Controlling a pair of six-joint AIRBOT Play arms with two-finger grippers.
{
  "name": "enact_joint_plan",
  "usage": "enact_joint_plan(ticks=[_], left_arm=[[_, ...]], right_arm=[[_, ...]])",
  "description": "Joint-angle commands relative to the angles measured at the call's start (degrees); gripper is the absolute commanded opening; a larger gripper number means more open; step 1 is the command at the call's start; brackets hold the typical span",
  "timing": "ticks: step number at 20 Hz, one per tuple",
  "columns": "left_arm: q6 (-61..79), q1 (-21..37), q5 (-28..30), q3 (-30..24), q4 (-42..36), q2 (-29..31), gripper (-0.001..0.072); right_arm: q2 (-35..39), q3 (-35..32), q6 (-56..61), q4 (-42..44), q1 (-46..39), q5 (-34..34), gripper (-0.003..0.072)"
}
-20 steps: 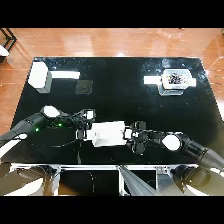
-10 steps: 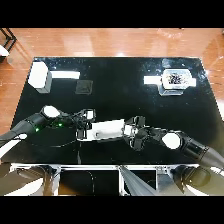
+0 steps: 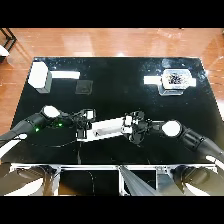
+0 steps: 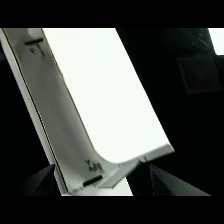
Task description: Fold the box and place the chain.
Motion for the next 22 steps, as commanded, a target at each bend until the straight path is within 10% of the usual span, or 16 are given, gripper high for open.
enact_joint_plan(ticks=[1,22], left_arm=[[0.02,-0.02,0.39,-0.04,0.22,-0.02,0.0027],[-2.62,0.0,1.4,0.0,0.46,-0.04,0.0027]], right_arm=[[-3.43,1.44,-14.34,13.44,-2.86,7.58,0.0699],[-11.87,2.8,-12.79,8.31,-2.27,9.16,0.0698]])
